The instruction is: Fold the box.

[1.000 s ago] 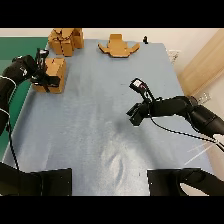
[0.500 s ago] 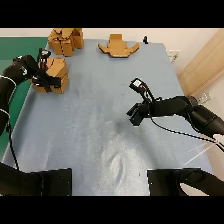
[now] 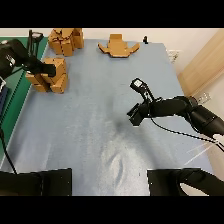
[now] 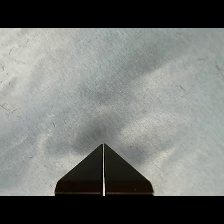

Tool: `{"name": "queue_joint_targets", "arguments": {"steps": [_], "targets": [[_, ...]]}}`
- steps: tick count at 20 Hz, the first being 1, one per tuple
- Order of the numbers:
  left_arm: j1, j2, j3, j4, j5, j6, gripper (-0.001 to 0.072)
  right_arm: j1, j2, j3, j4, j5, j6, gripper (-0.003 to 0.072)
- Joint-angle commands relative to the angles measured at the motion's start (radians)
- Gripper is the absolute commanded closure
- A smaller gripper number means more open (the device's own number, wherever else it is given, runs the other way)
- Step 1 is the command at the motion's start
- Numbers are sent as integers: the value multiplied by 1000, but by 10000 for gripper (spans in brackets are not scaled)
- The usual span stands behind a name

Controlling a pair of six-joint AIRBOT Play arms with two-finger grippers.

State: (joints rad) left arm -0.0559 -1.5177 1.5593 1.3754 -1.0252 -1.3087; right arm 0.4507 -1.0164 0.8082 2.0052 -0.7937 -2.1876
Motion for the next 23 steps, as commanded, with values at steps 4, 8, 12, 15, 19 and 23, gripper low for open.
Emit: {"name": "queue_joint_targets", "arguments": {"steps": [4,8,12,15,19,23], "targets": [[-3,193,56,-147,-228,3,99,0,0,0,48,0,18,681],[-96,367,6,-172,-296,-1,128,0,0,1,60,-15,18,681],[-240,486,-87,-172,-332,0,128,0,0,1,59,-16,18,681],[-308,503,-108,-172,-380,-13,128,0,0,1,59,-16,18,681],[-354,502,-108,-172,-433,-19,128,0,0,1,59,-16,18,681],[-356,502,-108,-172,-433,-19,128,0,0,1,59,-16,18,681]]}}
